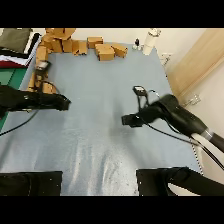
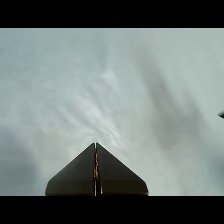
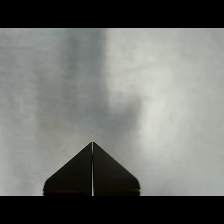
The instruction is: Fold the box.
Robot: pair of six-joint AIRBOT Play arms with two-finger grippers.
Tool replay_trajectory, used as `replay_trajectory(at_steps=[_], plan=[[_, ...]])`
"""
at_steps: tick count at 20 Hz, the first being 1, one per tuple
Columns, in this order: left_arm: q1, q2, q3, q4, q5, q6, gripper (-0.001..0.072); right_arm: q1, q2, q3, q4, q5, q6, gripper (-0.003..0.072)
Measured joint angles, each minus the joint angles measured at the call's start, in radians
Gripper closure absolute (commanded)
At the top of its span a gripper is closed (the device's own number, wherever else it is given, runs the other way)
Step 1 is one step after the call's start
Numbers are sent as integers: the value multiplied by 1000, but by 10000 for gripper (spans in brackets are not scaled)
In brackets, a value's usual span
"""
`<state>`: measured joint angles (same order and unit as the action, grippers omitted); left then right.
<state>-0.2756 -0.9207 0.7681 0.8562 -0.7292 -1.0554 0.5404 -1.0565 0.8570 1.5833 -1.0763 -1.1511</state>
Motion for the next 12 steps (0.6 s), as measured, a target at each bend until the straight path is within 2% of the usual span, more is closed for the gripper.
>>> replay_trajectory(at_steps=[5,12], plan=[[-138,-151,30,-3,11,-90,698,0,-243,190,42,-2,-81,683],[-177,-205,44,-7,15,-117,698,2,-319,252,47,-5,-104,683]])
